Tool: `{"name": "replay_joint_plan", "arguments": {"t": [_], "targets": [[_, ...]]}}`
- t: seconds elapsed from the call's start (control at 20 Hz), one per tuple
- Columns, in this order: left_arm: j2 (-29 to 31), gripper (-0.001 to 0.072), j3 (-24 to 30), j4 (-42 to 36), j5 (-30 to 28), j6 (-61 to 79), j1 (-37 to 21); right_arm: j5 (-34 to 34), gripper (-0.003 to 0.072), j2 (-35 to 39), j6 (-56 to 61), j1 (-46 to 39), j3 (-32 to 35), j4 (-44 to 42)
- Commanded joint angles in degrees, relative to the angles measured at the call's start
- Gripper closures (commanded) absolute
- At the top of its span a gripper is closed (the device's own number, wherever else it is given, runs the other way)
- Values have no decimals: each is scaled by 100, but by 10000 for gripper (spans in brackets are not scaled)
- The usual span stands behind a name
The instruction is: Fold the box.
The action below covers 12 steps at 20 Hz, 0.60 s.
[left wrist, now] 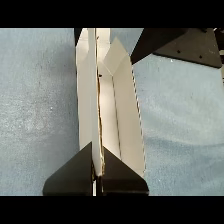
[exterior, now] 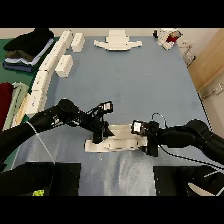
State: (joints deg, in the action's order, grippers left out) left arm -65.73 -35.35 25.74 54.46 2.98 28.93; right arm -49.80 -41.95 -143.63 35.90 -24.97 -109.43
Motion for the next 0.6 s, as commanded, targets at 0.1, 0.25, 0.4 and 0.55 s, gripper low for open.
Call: {"name": "replay_joint_plan", "arguments": {"t": [0.1,0.25,0.4,0.55], "targets": [[-4,696,4,0,2,0,2,-149,-34,-439,-2245,-863,216,-1655],[-4,696,4,0,2,0,2,-166,-34,-798,-2511,-870,203,-1816],[-4,696,4,0,2,0,2,-146,-34,-894,-2592,-870,190,-1810],[-4,696,4,0,2,0,2,-170,-33,-828,-2555,-870,190,-1718]]}}
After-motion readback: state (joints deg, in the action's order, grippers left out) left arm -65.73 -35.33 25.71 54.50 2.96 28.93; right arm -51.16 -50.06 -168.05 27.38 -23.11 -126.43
